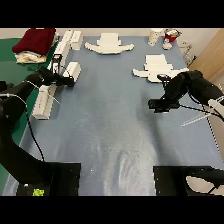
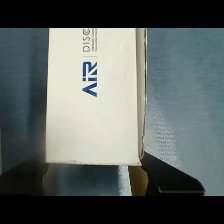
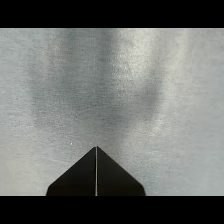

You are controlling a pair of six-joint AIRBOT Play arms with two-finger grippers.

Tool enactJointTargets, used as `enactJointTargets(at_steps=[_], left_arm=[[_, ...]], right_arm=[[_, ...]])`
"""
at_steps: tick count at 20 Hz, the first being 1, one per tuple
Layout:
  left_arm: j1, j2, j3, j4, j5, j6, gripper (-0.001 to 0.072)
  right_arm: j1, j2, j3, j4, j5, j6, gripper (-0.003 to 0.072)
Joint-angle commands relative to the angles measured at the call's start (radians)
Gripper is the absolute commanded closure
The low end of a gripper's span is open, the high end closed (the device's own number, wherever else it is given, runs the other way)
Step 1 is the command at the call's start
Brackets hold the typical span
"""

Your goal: Fold the box.

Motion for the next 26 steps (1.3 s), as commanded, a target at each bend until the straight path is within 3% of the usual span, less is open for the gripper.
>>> enactJointTargets(at_steps=[1, 20, 21, 22, 23, 26], left_arm=[[0.005, -0.030, 0.040, 0.076, 0.021, -0.087, 0.0244], [0.025, -0.029, 0.040, 0.095, -0.009, -0.129, 0.0244], [0.025, -0.029, 0.040, 0.096, -0.017, -0.129, 0.0218], [0.025, -0.029, 0.040, 0.096, -0.018, -0.129, 0.0072], [0.026, -0.029, 0.040, 0.095, -0.018, -0.131, 0.0010], [0.026, -0.029, 0.040, 0.096, -0.018, -0.131, 0.0009]], right_arm=[[0.000, -0.001, 0.001, 0.000, 0.000, 0.000, 0.0680], [0.000, -0.001, 0.001, 0.000, 0.000, 0.000, 0.0680], [0.000, -0.001, 0.001, 0.000, 0.000, 0.000, 0.0680], [0.000, -0.001, 0.001, 0.000, 0.000, 0.000, 0.0680], [0.000, -0.001, 0.001, 0.000, 0.000, 0.000, 0.0680], [0.000, -0.001, 0.001, 0.000, 0.000, 0.000, 0.0680]])
